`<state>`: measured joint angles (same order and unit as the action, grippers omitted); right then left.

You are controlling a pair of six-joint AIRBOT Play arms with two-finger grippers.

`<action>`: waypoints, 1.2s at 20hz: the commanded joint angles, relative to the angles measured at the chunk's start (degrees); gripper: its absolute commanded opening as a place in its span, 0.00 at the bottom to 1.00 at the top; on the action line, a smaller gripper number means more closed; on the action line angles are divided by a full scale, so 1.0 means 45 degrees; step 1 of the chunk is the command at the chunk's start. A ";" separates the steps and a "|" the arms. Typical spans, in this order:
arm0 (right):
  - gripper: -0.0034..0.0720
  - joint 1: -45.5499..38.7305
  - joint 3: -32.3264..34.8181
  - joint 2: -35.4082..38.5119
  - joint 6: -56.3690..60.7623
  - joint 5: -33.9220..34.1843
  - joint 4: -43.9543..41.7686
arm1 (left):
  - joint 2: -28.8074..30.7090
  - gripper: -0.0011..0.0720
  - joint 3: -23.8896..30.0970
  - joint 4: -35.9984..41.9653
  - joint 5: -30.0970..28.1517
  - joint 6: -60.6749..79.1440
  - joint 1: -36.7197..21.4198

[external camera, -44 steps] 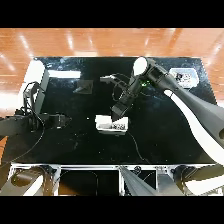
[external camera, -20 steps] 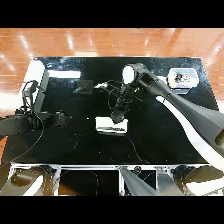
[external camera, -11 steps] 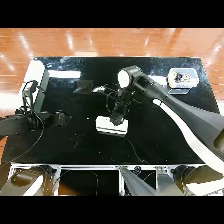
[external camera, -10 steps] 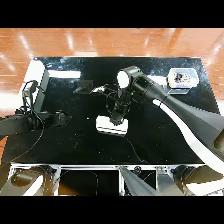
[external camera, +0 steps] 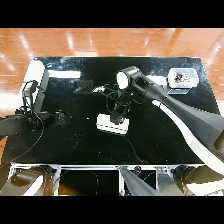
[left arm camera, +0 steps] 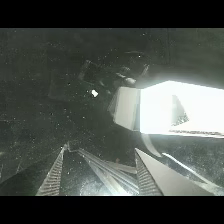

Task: Fold the box and place the chain.

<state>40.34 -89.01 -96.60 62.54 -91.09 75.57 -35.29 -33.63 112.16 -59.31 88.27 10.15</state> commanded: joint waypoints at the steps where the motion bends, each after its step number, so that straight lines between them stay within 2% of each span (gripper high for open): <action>1: 0.50 0.0015 -0.0005 0.0175 -0.0029 -0.0024 0.0024 | 0.0005 0.77 0.0005 -0.0005 0.0000 0.0005 -0.0005; 19: 0.50 0.0034 0.0005 0.0160 0.0034 0.0301 0.0034 | 0.0005 0.77 0.0005 0.0005 -0.0044 0.0005 -0.0005; 24: 0.50 0.0034 0.0491 0.0151 0.0049 0.0549 0.0029 | 0.0005 0.77 0.0005 0.0005 -0.0039 0.0005 -0.0005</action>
